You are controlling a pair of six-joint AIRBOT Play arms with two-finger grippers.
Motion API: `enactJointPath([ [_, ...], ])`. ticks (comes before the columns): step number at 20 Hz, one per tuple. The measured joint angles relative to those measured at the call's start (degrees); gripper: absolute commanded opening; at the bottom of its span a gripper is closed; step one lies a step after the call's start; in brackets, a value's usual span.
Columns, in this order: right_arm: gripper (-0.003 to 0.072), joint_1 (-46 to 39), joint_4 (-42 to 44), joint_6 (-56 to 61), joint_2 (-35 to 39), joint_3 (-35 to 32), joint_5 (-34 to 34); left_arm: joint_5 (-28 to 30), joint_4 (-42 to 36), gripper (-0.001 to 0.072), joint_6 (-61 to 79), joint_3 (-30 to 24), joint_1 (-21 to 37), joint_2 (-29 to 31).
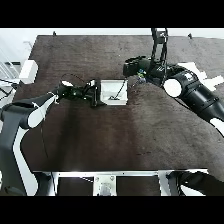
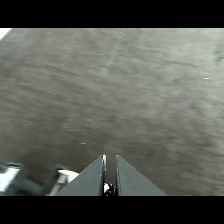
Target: Fold the box and place the chain.
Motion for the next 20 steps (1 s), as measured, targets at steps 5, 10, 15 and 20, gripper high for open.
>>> enactJointPath([
  [5, 0.0011, -1.03, -3.23, 1.05, 1.75, 0.00, 2.01, 0.00, -0.02, 0.0279, 0.00, 0.00, 0.02, 0.00],
  [10, 0.0011, 2.86, -3.63, 3.13, 1.68, 0.00, 2.40, 0.00, -0.02, 0.0279, 0.00, 0.00, 0.00, 0.00],
  [15, 0.0011, 6.51, -3.65, 7.56, -1.75, 0.00, -0.52, 0.00, 0.00, 0.0279, 0.00, 0.00, 0.00, 0.00],
  [20, 0.0011, 7.56, -3.65, 11.47, -8.00, 0.00, -5.14, 0.00, 0.00, 0.0279, -0.02, 0.00, 0.00, 0.00],
])
